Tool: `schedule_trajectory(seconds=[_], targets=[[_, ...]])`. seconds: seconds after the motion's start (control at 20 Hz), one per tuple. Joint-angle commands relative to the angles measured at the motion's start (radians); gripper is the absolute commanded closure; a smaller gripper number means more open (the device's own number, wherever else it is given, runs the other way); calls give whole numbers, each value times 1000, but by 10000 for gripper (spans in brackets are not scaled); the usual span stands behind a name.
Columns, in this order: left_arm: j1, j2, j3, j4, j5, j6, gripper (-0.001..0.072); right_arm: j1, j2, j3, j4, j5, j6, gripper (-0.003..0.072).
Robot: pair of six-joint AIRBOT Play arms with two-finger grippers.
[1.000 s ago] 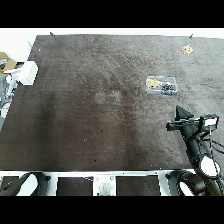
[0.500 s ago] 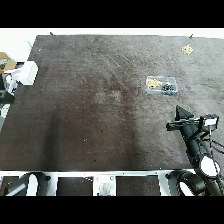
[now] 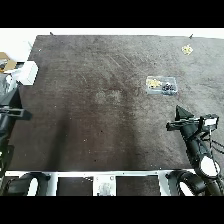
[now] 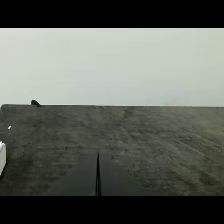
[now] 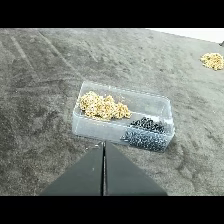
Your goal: Fold the box and place the chain.
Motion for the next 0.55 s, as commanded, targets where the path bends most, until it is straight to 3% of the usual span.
schedule_trajectory(seconds=[0.0,0.5], targets=[[-43,19,-32,5,38,0,701,0,0,0,0,1,0,684],[-43,16,-32,4,27,-3,696,0,0,0,0,0,0,683]])
